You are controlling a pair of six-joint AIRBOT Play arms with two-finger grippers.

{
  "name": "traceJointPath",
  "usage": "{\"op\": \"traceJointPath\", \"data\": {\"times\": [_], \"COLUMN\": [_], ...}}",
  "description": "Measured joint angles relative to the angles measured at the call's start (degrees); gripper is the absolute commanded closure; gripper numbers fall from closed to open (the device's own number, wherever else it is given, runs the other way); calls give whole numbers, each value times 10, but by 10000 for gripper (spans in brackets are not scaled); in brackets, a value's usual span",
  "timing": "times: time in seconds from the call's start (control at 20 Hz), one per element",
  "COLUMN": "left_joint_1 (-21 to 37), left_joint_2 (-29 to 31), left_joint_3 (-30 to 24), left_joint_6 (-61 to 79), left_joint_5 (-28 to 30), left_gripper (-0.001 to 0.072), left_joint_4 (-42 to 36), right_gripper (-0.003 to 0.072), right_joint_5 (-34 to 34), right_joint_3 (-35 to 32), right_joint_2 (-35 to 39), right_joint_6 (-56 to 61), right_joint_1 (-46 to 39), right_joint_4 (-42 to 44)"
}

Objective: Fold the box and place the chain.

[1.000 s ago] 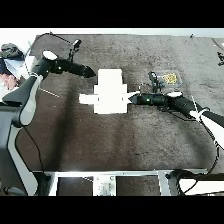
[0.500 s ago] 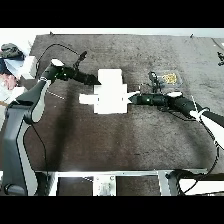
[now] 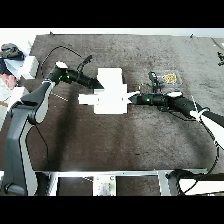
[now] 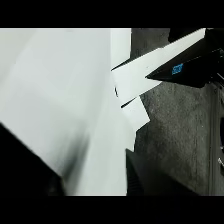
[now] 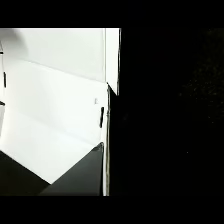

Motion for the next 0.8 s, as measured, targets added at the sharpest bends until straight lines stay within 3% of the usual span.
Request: {"op": "traceJointPath", "data": {"times": [0.1, 0.2, 0.25, 0.3, 0.35, 0.4, 0.45, 0.8], "left_joint_1": [0, 0, -1, -2, -2, -1, -1, -1], "left_joint_2": [-1, 0, 0, -1, -1, -1, -1, 0], "left_joint_3": [0, 0, 0, 0, 0, 0, 0, 0], "left_joint_6": [0, 0, 0, 0, 5, 11, 21, 151], "left_joint_5": [-2, -8, -7, -7, -6, -7, -10, -34], "left_gripper": [659, 697, 698, 698, 699, 699, 700, 702], "left_joint_4": [4, 5, 7, 12, 21, 22, 21, 27], "right_gripper": [675, 675, 571, 316, 250, 364, 394, 393], "right_joint_5": [0, 0, 0, -2, -2, 0, 2, 11], "right_joint_3": [0, 0, 0, 0, 0, 0, 0, 0], "right_joint_2": [0, 0, 0, 0, 0, 0, 2, 43], "right_joint_6": [0, -2, -3, -6, -10, -16, -24, -41], "right_joint_1": [0, 0, 0, 0, 0, 0, -2, -80], "right_joint_4": [0, -1, -3, -4, -5, -5, -6, -15]}}
